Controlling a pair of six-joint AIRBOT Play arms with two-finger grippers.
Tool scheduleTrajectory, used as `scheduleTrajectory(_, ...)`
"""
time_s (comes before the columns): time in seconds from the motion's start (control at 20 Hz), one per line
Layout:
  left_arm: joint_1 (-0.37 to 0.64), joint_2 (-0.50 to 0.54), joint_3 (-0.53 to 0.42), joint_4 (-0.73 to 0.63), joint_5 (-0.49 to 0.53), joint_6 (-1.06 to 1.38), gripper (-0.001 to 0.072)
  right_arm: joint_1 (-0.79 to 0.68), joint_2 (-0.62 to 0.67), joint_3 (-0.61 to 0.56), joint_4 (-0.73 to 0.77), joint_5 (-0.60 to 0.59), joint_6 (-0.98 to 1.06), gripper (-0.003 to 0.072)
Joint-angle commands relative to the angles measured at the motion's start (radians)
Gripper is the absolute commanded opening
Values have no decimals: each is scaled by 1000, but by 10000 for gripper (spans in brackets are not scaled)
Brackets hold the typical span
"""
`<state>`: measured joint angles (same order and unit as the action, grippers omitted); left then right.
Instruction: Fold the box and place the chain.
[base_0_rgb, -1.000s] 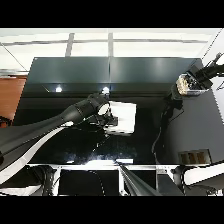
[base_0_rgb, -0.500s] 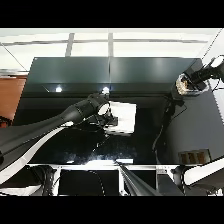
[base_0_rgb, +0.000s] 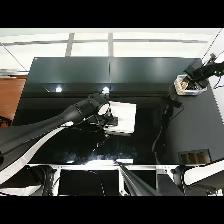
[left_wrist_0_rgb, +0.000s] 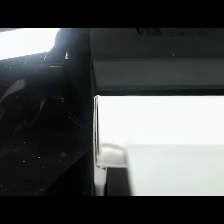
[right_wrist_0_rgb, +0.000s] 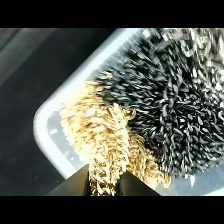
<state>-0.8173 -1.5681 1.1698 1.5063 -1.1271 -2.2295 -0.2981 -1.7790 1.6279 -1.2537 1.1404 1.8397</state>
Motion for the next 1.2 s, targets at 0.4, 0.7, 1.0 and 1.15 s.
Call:
scheduleTrajectory(0.4,1,1,0,0,0,0,27,-3,362,43,66,41,-254,16)
scheduleTrajectory(0.7,1,1,0,0,0,0,27,0,574,42,203,184,-354,16)
scheduleTrajectory(1.0,1,1,0,0,0,0,27,133,735,-43,399,333,-466,16)
scheduleTrajectory(1.15,1,1,0,0,0,0,27,224,771,-124,402,396,-482,16)
